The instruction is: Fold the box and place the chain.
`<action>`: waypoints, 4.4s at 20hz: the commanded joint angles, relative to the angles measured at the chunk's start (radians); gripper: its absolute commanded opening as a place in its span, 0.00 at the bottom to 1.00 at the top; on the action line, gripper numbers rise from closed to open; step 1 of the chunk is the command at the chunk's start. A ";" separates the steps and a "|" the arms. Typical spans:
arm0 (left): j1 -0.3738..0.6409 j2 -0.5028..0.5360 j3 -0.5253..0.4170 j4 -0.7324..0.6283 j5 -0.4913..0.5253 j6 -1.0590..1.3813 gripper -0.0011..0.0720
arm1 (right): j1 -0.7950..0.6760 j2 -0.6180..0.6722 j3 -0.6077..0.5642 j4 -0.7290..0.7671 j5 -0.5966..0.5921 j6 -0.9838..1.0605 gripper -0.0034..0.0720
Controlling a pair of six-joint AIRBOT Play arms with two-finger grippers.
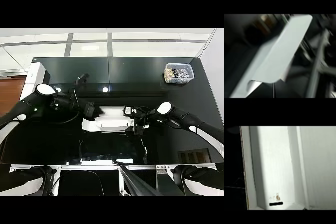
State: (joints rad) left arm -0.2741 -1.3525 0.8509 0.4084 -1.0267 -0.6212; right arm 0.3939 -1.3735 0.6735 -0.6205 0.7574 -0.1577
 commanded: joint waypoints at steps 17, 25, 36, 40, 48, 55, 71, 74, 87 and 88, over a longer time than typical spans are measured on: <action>0.137 0.173 -0.006 0.201 0.084 -0.055 0.05 | 0.001 -0.001 0.000 0.002 0.000 0.000 0.22; 0.063 0.198 -0.169 0.261 0.023 0.612 0.99 | 0.001 -0.001 0.000 0.002 -0.002 0.000 0.22; -0.120 0.049 -0.096 0.452 0.129 0.645 0.83 | 0.001 -0.001 0.000 0.002 -0.002 0.000 0.22; -0.120 0.047 -0.093 0.370 0.101 0.645 0.40 | 0.001 -0.001 0.000 0.002 -0.002 0.000 0.22; -0.159 0.012 -0.093 0.281 0.108 0.645 0.24 | 0.001 -0.001 0.000 0.002 -0.003 0.000 0.22; -0.190 -0.007 -0.093 0.283 0.132 0.597 0.23 | 0.001 -0.001 0.000 0.002 -0.003 0.000 0.22; 0.119 0.265 -0.059 0.735 -0.098 -0.278 0.05 | 0.001 -0.001 0.000 0.002 -0.003 0.000 0.22; 0.259 0.231 -0.179 0.695 -0.110 -0.692 0.05 | 0.001 -0.001 0.000 0.002 -0.003 0.000 0.22; 0.137 -0.077 -0.223 0.148 -0.079 -0.364 0.05 | 0.001 -0.001 0.000 0.002 -0.003 0.000 0.22; 0.136 -0.076 -0.200 0.147 -0.089 -0.363 0.05 | 0.001 -0.001 0.000 0.003 -0.003 0.000 0.22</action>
State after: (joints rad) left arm -0.0956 -1.4124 0.6029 0.5812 -1.0866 -1.0458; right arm 0.3939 -1.3735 0.6735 -0.6182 0.7544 -0.1577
